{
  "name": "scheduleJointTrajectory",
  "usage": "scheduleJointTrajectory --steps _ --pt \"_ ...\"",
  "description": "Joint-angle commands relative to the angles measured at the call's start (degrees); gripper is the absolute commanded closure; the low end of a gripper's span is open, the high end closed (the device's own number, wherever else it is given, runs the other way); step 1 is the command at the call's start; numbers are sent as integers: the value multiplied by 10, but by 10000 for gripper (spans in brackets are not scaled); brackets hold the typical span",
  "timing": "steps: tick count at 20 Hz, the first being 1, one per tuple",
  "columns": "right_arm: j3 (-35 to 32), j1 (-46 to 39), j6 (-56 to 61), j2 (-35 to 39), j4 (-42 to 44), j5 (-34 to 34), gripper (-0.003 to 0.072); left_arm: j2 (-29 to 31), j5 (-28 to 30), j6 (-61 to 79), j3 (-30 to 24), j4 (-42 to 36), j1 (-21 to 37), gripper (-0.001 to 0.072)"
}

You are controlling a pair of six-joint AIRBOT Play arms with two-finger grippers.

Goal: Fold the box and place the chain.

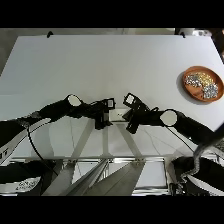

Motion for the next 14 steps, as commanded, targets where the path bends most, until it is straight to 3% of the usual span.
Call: scheduleJointTrajectory --steps 1,6,11,14 --pt "-18 5 -14 -1 11 -1 670 0 0 -3 0 -2 0 699" --pt "-16 5 -14 6 11 -27 669 0 0 -3 0 -2 0 699" --pt "13 4 -14 79 8 -73 669 0 0 -3 0 -2 0 699" --pt "14 -16 15 130 5 -47 669 0 0 -3 0 -2 0 699"
